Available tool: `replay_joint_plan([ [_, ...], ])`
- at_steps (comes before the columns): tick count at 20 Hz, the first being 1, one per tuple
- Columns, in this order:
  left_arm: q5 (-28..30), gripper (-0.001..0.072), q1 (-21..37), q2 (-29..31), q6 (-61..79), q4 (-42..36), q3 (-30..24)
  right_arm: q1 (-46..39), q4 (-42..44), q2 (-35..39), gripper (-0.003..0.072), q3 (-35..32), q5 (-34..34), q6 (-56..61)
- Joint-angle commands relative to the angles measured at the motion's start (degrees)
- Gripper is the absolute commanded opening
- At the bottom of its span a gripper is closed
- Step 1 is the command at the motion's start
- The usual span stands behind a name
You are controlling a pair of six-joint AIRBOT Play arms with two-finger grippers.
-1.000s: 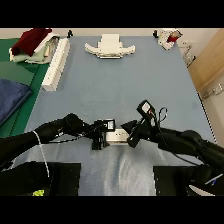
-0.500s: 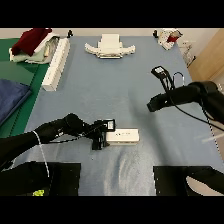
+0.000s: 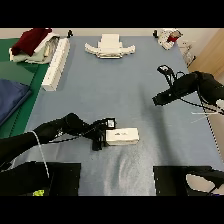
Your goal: Fold the box.
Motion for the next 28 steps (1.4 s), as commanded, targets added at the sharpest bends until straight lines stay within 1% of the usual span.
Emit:
replay_joint_plan([
  [1, 0.1, 0.0549, 1.7, 4.0, -10.8, 5.1, 0.7, -0.4, 0.1, -0.7, 0.0006, 0.3, -0.2, -0.1],
  [3, -3.0, 0.0549, 6.5, 8.9, -18.4, 8.7, 0.7, -0.4, 0.1, -0.7, 0.0006, 0.3, -0.2, -0.1],
  [5, -5.5, 0.0549, 13.1, 14.8, -24.2, 11.8, 0.7, -0.4, 0.1, -0.7, 0.0006, 0.3, -0.2, -0.1],
  [7, -6.8, 0.0549, 21.7, 21.1, -31.2, 18.3, 0.7, -0.4, 0.1, -0.7, 0.0006, 0.3, -0.2, -0.1],
  [10, -9.7, 0.0549, 35.8, 27.4, -40.7, 29.1, 0.7, -0.4, 0.1, -0.7, 0.0006, 0.3, -0.2, -0.1],
  [12, -12.7, 0.0549, 46.4, 29.3, -40.9, 32.1, 0.7, -0.4, 0.1, -0.7, 0.0006, 0.3, -0.2, -0.1],
  [14, -14.1, 0.0549, 57.0, 28.9, -40.5, 32.3, 0.4, -0.4, 0.1, -0.7, 0.0006, 0.3, -0.2, -0.1],
  [16, -11.8, 0.0549, 64.9, 27.5, -38.8, 32.2, 0.3, -0.4, 0.1, -0.7, 0.0006, 0.3, -0.2, -0.1],
  [17, -9.8, 0.0549, 67.6, 26.3, -38.7, 32.1, 0.3, -0.4, 0.1, -0.7, 0.0006, 0.3, -0.2, -0.1],
  [19, -7.3, 0.0549, 70.3, 23.1, -38.3, 31.2, 0.3, -0.4, 0.1, -0.7, 0.0006, 0.3, -0.2, -0.1],
  [20, -6.4, 0.0549, 70.3, 21.0, -37.6, 30.7, 0.3, -0.4, 0.1, -0.7, 0.0006, 0.3, -0.2, -0.1],
  [22, -4.6, 0.0549, 69.7, 16.8, -35.3, 28.4, 0.3, -0.4, 0.1, -0.7, 0.0006, 0.3, -0.2, -0.1],
  [24, 0.0, 0.0549, 68.8, 12.8, -34.7, 25.9, 0.8, -0.4, 0.1, -0.7, 0.0006, 0.3, -0.2, -0.1],
  [26, 3.5, 0.0549, 67.3, 8.6, -32.4, 22.4, 2.4, -0.4, 0.1, -0.7, 0.0006, 0.3, -0.2, -0.1],
  [28, 4.9, 0.0549, 65.5, 3.4, -30.8, 19.6, 5.2, -0.4, 0.1, -0.7, 0.0006, 0.3, -0.2, -0.1],
])
